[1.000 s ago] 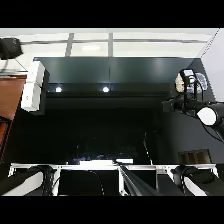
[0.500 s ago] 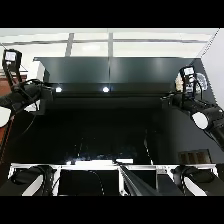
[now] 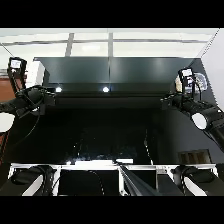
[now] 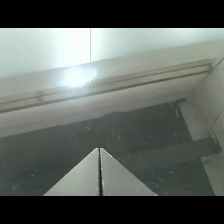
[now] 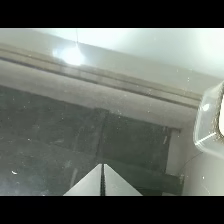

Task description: Fold the box and place the chain.

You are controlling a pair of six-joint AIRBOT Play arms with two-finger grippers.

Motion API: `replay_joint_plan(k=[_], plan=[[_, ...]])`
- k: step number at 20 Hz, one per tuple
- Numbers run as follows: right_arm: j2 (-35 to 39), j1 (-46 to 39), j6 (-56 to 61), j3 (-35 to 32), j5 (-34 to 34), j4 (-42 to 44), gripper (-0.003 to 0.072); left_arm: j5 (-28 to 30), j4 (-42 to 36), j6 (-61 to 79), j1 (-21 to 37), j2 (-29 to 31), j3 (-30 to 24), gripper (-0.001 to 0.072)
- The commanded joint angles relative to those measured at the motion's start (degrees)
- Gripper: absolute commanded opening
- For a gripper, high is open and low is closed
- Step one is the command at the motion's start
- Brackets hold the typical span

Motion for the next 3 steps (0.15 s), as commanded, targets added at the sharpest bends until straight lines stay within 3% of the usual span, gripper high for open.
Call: replay_joint_plan(k=[1, 3], plan=[[-0.02, -0.04, 0.00, 0.00, 0.04, -0.04, 0.0024, 0.04, -0.04, 0.02, -0.02, 0.04, -0.11, 0.0030], [-0.02, -0.04, 0.00, 0.00, 0.04, -0.04, 0.0023, 0.04, -0.02, 0.02, -0.02, 0.04, -0.11, 0.0030]])
